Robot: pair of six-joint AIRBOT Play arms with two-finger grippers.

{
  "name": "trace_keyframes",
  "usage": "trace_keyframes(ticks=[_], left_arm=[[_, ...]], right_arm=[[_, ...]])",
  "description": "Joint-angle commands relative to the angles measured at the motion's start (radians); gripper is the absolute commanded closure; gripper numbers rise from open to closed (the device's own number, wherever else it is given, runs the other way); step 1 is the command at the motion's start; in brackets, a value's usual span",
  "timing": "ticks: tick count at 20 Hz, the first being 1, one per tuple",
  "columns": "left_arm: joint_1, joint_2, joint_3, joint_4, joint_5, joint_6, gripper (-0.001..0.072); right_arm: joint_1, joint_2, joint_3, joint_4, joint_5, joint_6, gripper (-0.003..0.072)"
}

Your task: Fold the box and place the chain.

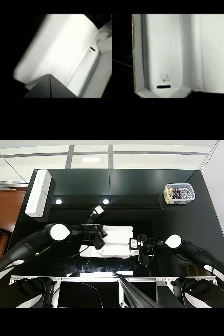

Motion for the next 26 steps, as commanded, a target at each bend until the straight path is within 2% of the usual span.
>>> trace_keyframes(ticks=[1, 2, 3, 4, 5, 6, 10, 14, 21, 22, 23, 25, 26], left_arm=[[0.064, 0.118, 0.004, 0.089, -0.241, 0.027, 0.068], [0.068, 0.121, 0.004, 0.115, -0.35, 0.106, 0.0679], [0.061, 0.116, 0.0, 0.146, -0.428, 0.178, 0.064], [0.051, 0.112, -0.014, 0.164, -0.435, 0.203, 0.0388], [0.042, 0.109, -0.038, 0.172, -0.381, 0.204, 0.0004], [0.039, 0.105, -0.061, 0.171, -0.318, 0.192, 0.0002], [0.039, 0.056, -0.139, 0.215, -0.198, 0.25, 0.0004], [0.0, 0.014, -0.153, 0.122, -0.094, 0.271, 0.0004], [-0.053, 0.004, -0.153, 0.107, -0.037, 0.347, 0.0033], [-0.064, 0.004, -0.152, 0.106, -0.033, 0.359, 0.0115], [-0.077, 0.004, -0.152, 0.107, -0.032, 0.359, 0.027], [-0.097, 0.004, -0.152, 0.105, -0.029, 0.359, 0.0487], [-0.103, 0.004, -0.152, 0.098, -0.025, 0.359, 0.0495]], right_arm=[[0.0, 0.0, 0.0, -0.001, -0.001, 0.0, 0.0454], [0.0, 0.0, 0.0, -0.001, -0.001, 0.0, 0.0455], [0.0, 0.0, 0.0, -0.001, -0.002, 0.0, 0.0454], [0.0, 0.0, 0.0, -0.001, -0.002, 0.0, 0.0454], [0.0, 0.0, 0.0, -0.001, -0.002, 0.0, 0.0454], [0.0, 0.0, 0.0, -0.001, -0.002, 0.0, 0.0454], [0.0, 0.0, 0.0, -0.001, -0.002, 0.0, 0.0454], [0.0, 0.0, 0.0, -0.001, -0.002, 0.0, 0.0454], [0.0, 0.0, 0.0, -0.001, -0.003, 0.0, 0.0454], [0.0, 0.0, 0.0, -0.001, -0.003, 0.0, 0.0454], [0.0, 0.0, 0.0, -0.001, -0.003, 0.0, 0.0454], [0.0, 0.0, 0.0, -0.001, -0.003, 0.0, 0.0454], [0.0, 0.0, 0.0, -0.001, -0.003, 0.0, 0.0454]])
